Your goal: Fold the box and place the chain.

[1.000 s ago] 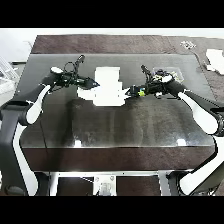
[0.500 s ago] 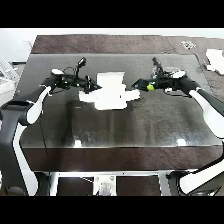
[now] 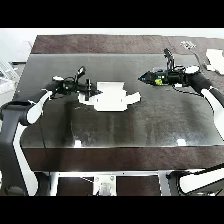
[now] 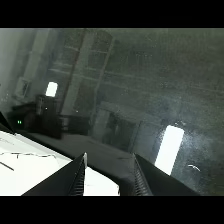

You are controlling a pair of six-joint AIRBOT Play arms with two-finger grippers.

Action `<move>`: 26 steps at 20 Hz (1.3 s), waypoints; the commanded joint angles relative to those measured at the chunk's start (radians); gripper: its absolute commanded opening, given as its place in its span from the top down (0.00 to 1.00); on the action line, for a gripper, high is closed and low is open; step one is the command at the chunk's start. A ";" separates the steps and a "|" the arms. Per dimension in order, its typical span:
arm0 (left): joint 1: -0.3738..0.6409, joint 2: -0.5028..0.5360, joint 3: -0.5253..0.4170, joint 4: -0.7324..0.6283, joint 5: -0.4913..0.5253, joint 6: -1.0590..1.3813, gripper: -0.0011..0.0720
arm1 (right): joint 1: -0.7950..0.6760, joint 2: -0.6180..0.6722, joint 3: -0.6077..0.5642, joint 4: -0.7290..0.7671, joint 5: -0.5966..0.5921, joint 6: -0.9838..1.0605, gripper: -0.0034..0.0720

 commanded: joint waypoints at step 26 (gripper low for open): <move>0.001 0.001 -0.048 -0.013 0.034 0.137 0.95 | 0.168 0.293 -0.288 0.055 -0.115 -0.494 0.45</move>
